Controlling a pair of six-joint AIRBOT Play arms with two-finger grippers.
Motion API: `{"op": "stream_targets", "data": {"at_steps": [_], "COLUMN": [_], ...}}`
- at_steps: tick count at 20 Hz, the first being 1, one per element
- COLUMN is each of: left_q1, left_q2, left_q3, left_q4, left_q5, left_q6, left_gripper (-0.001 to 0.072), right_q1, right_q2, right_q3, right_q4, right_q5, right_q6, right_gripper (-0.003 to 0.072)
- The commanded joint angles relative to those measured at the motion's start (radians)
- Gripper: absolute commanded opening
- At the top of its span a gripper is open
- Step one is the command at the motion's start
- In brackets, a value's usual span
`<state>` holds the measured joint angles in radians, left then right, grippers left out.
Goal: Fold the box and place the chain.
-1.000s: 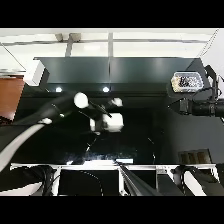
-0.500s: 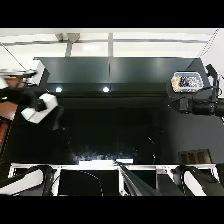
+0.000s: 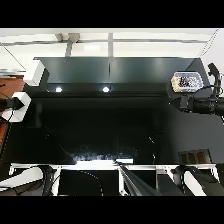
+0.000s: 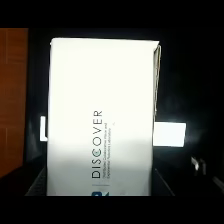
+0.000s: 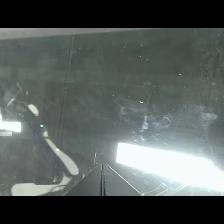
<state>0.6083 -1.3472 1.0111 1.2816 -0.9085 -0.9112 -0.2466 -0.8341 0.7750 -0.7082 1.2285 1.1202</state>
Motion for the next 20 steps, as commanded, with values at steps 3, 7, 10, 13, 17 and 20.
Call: {"op": "stream_targets", "data": {"at_steps": [3, 7, 10, 13, 17, 20], "left_q1": [-0.054, -0.093, -0.102, -0.109, -0.105, -0.108], "left_q2": [-0.117, -0.193, -0.246, -0.265, -0.266, -0.251], "left_q3": [0.091, 0.159, 0.195, 0.202, 0.207, 0.213], "left_q4": [-0.068, -0.075, -0.119, -0.119, -0.111, -0.11], "left_q5": [0.093, 0.099, 0.097, 0.147, 0.175, 0.137], "left_q6": [0.073, 0.073, 0.073, 0.073, 0.073, 0.066], "left_gripper": [0.034, 0.034, 0.034, 0.034, 0.0344, 0.0716], "right_q1": [-0.001, -0.001, -0.001, -0.001, -0.001, -0.001], "right_q2": [0.0, 0.0, 0.0, 0.0, 0.0, 0.0], "right_q3": [0.001, 0.001, 0.001, 0.001, 0.001, 0.001], "right_q4": [0.0, 0.0, -0.001, -0.001, 0.0, 0.0], "right_q5": [-0.002, -0.008, -0.023, -0.028, -0.024, 0.004], "right_q6": [0.025, 0.026, 0.026, 0.026, 0.028, 0.028], "right_gripper": [0.0016, 0.0017, 0.0017, 0.0016, 0.0017, 0.0017]}}
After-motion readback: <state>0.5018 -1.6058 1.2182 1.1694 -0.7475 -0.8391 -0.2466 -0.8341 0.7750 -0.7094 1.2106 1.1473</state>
